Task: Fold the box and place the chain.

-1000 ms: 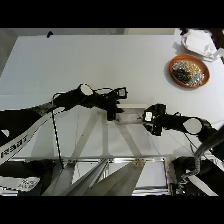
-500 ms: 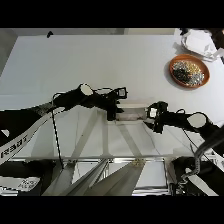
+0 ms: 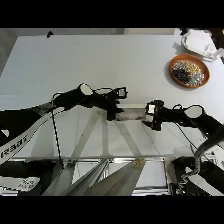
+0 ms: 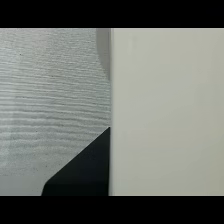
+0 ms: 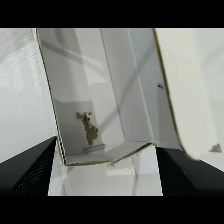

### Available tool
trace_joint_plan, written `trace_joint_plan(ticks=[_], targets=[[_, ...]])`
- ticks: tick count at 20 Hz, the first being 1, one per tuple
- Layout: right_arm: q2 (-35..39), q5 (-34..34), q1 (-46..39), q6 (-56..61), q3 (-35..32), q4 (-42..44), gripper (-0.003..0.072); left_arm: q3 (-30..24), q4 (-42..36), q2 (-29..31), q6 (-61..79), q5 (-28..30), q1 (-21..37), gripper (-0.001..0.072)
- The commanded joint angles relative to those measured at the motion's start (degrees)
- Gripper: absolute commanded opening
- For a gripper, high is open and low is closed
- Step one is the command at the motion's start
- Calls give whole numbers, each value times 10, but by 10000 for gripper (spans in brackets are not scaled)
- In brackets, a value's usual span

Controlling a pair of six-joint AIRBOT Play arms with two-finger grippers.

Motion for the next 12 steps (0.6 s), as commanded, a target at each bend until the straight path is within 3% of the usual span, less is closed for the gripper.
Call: trace_joint_plan(ticks=[1,12], targets=[[-26,12,0,-18,6,14,687,1,0,0,0,-1,0,12],[-65,12,0,-61,6,42,634,1,0,0,0,0,0,12]])
